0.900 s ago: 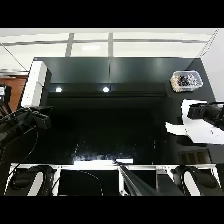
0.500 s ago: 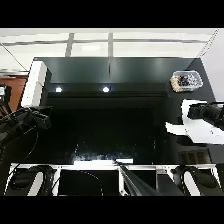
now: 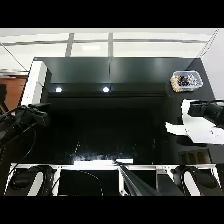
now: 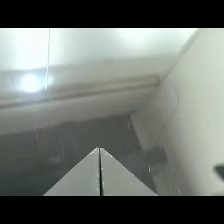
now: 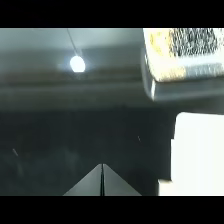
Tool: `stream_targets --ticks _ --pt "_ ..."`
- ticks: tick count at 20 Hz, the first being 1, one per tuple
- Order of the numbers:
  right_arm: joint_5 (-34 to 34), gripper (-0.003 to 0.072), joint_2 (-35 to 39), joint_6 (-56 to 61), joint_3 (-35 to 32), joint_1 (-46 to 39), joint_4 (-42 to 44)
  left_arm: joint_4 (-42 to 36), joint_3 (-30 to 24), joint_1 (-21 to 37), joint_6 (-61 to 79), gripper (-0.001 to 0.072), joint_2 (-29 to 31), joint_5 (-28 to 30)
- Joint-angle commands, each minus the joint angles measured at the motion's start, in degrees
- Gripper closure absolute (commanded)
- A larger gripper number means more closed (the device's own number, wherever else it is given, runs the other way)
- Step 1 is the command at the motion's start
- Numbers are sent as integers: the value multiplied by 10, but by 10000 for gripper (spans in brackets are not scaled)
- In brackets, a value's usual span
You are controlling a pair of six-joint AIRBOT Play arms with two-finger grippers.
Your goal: Fold the box and place the chain.
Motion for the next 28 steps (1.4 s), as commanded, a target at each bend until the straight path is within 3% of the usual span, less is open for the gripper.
stream_targets --ticks 1,2,3,4,5,6,9,12,14,17,19,22,25,28 --pt "-56 673 0 0 0 0 64 -19 0 0 0 680 -1 64" --pt "-56 673 0 0 0 0 78 -29 0 0 0 598 -3 75" --pt "-56 670 0 0 0 0 103 -38 0 -1 0 243 -9 80" --pt "-56 558 0 0 0 0 110 -44 0 0 1 7 -19 82" --pt "-63 8 -1 -2 0 0 104 -45 0 -1 2 3 -31 81" --pt "-64 -34 -1 -2 0 0 88 -44 0 -5 2 3 -46 79" --pt "-78 -34 -25 83 9 -22 -28 -44 1 -47 2 3 -105 76" --pt "-50 -34 -169 166 118 -134 -225 -41 23 -91 0 3 -183 81" --pt "5 -34 -286 167 224 -241 -243 -43 52 -106 -9 3 -233 86" --pt "149 -34 -419 196 343 -398 -239 -45 81 -111 -9 4 -275 82" --pt "210 -34 -465 198 370 -485 -229 -45 83 -111 -9 4 -280 82" --pt "218 -34 -502 128 374 -574 -179 -45 83 -111 -9 4 -280 79" --pt "255 -34 -558 -11 397 -641 -2 -45 83 -111 -9 5 -280 54" --pt "360 -34 -628 -105 423 -666 156 -45 83 -111 -9 5 -280 50"
